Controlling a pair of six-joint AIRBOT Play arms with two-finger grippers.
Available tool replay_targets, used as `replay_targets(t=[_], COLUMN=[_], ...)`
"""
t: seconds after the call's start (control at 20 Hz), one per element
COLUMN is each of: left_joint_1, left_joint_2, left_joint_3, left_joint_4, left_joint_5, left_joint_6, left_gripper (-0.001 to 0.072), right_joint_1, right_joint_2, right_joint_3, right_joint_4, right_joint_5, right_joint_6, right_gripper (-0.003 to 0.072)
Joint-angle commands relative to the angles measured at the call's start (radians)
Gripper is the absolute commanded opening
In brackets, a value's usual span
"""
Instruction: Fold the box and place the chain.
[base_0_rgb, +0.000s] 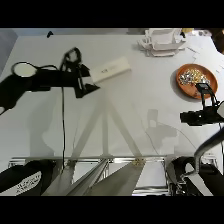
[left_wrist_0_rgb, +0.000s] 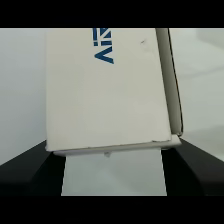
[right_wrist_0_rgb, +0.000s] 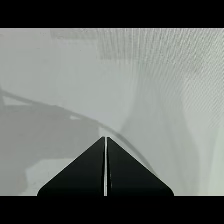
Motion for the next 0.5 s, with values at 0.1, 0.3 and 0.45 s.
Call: replay_targets(t=[0.1,0.3,0.45], left_joint_1=[0.264,0.401,0.481], left_joint_2=[0.109,0.106,0.072], left_joint_3=[0.001,-0.004,-0.005], left_joint_4=[0.162,0.521,0.729], left_joint_5=[0.001,0.005,0.004], left_joint_6=[-0.322,-0.614,-0.834], left_gripper=[0.0002,0.0002,0.0003], right_joint_1=[-0.001,-0.001,-0.001], right_joint_2=[0.001,0.001,0.001], right_joint_3=[-0.001,-0.001,-0.001], right_joint_4=[0.000,0.000,0.000], right_joint_5=[0.000,0.000,0.000], right_joint_6=[0.000,0.000,0.000], right_gripper=[0.0015,0.0015,0.0015])
